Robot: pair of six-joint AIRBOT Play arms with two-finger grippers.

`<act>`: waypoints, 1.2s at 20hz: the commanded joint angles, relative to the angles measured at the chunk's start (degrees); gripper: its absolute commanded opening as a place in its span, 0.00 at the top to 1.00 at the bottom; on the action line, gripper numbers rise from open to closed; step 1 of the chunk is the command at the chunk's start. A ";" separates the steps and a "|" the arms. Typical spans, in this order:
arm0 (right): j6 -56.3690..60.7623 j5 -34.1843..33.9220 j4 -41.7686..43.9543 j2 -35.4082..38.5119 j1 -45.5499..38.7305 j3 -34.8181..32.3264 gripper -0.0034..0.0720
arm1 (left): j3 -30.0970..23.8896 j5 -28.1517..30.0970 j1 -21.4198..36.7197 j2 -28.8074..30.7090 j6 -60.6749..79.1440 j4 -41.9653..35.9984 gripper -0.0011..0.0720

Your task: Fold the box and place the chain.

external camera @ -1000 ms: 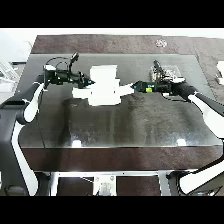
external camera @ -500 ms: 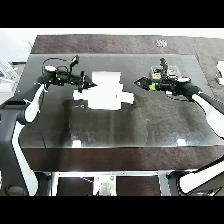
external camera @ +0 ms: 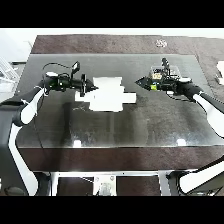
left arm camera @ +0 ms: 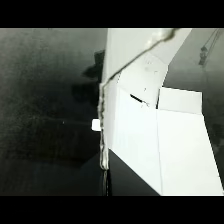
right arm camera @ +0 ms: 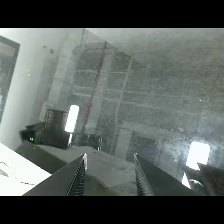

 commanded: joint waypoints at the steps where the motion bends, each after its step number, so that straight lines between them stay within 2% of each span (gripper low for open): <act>1: -0.28 0.00 -0.02 0.00 -0.17 0.04 0.47 | -1.09 1.33 0.00 0.55 2.27 -1.92 0.97; 9: -1.57 0.00 0.00 0.00 -0.15 0.04 0.47 | -3.21 5.01 -0.76 0.68 4.09 -1.33 0.97; 15: -1.86 0.00 -0.02 0.00 -0.15 0.04 0.47 | -3.21 4.92 -1.25 0.87 4.90 -1.29 0.97; 19: -2.64 0.04 -0.02 0.00 -0.13 0.02 0.47 | -9.16 12.07 -2.54 5.20 10.75 -2.34 0.97; 21: -2.64 0.09 -0.02 0.00 -0.15 0.02 0.47 | -9.64 10.60 -2.51 5.14 11.30 -7.02 0.97; 24: -2.64 1.60 -0.02 0.02 -0.44 0.02 0.47 | -9.64 10.54 -2.54 5.07 11.02 -5.75 0.97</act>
